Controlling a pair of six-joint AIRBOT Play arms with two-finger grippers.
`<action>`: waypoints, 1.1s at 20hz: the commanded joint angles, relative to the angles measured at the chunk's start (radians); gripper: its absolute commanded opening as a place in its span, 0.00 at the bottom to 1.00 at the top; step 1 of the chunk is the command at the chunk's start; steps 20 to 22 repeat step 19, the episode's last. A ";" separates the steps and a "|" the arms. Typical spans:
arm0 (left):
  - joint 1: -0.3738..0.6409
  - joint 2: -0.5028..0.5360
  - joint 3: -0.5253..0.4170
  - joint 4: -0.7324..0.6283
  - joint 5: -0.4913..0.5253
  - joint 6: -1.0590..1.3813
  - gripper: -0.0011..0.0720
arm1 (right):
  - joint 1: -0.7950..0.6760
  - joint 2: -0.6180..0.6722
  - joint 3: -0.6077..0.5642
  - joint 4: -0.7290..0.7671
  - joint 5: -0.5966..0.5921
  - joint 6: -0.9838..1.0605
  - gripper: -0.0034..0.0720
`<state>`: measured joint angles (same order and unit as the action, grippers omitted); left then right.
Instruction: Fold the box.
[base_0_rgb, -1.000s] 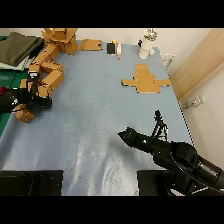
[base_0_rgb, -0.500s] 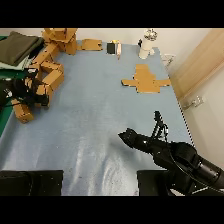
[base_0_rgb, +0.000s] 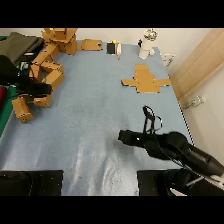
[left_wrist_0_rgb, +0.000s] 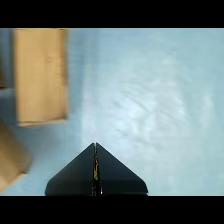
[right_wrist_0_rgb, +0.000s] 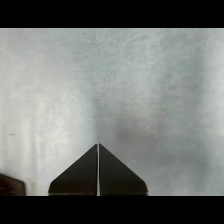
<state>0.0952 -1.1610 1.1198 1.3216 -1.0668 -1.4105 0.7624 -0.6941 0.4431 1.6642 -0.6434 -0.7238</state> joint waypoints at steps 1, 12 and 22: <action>-0.166 0.020 -0.026 -0.051 -0.071 -0.021 0.02 | -0.084 -0.211 0.170 0.001 -0.122 -0.251 0.05; -0.550 0.020 -0.235 -0.055 0.071 -0.124 0.03 | -0.137 -0.558 0.447 0.068 -0.241 -0.407 0.05; -0.550 0.020 -0.235 -0.055 0.072 -0.124 0.03 | -0.137 -0.558 0.447 0.068 -0.241 -0.407 0.05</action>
